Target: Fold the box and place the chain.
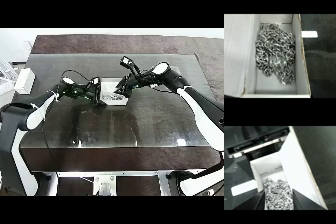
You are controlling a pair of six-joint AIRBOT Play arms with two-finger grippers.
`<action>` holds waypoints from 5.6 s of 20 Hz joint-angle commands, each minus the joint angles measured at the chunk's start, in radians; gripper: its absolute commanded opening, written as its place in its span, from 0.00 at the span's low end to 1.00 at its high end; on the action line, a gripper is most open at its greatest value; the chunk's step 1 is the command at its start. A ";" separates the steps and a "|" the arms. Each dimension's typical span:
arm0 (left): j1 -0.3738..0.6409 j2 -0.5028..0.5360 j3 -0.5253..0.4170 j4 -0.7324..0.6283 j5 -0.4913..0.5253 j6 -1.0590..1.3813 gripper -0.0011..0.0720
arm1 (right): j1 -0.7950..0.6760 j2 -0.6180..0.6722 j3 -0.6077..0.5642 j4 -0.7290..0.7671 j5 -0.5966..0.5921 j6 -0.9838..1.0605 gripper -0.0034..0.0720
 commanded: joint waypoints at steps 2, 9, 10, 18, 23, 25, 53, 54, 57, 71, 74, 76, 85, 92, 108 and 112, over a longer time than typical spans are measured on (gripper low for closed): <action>0.001 0.001 0.000 0.000 0.000 0.000 0.66 | -0.011 0.003 0.021 0.003 -0.020 0.021 0.58; 0.001 0.001 0.000 0.000 0.000 0.000 0.66 | -0.037 0.118 0.138 0.004 0.031 0.024 0.38; 0.001 0.001 0.000 0.000 0.000 0.000 0.66 | -0.049 0.113 0.155 0.003 0.024 0.024 0.33; 0.001 0.001 0.000 0.000 0.000 0.000 0.66 | -0.158 -0.114 0.320 0.137 0.124 -0.004 0.33; 0.001 0.001 0.000 0.000 0.000 0.000 0.66 | -0.161 -0.282 0.499 0.167 0.276 0.006 0.24; 0.001 0.001 0.000 0.000 0.000 0.000 0.66 | -0.162 -0.317 0.531 0.166 0.328 0.012 0.21; 0.001 0.001 0.000 0.000 -0.001 0.000 0.66 | -0.074 -0.104 0.041 0.080 0.138 -0.080 0.06; 0.001 0.001 0.000 0.000 0.000 0.000 0.66 | -0.075 -0.105 0.041 0.091 0.129 -0.099 0.16; 0.001 0.001 0.000 0.000 -0.001 0.000 0.66 | -0.077 -0.104 0.049 0.125 0.128 -0.128 0.41; 0.001 0.001 0.000 0.000 0.000 0.000 0.66 | -0.098 -0.105 0.080 0.150 0.300 -0.142 0.64; 0.001 0.001 0.000 0.000 0.000 0.000 0.66 | -0.098 -0.114 0.080 0.149 0.288 -0.175 0.64; 0.001 0.001 0.000 0.000 0.000 0.000 0.66 | -0.098 -0.121 0.080 0.148 0.286 -0.185 0.64; 0.001 0.001 0.000 0.000 0.000 0.000 0.66 | -0.082 -0.121 0.081 0.105 0.221 -0.232 0.73; 0.001 0.001 0.000 0.000 0.000 0.000 0.66 | -0.055 -0.120 0.109 0.081 0.325 -0.288 0.58; 0.001 0.001 0.000 0.000 0.000 0.000 0.66 | -0.053 -0.123 0.112 -0.008 0.272 -0.309 0.42; 0.001 0.001 0.000 0.000 -0.001 0.000 0.66 | -0.031 -0.122 0.113 -0.007 0.281 -0.302 0.45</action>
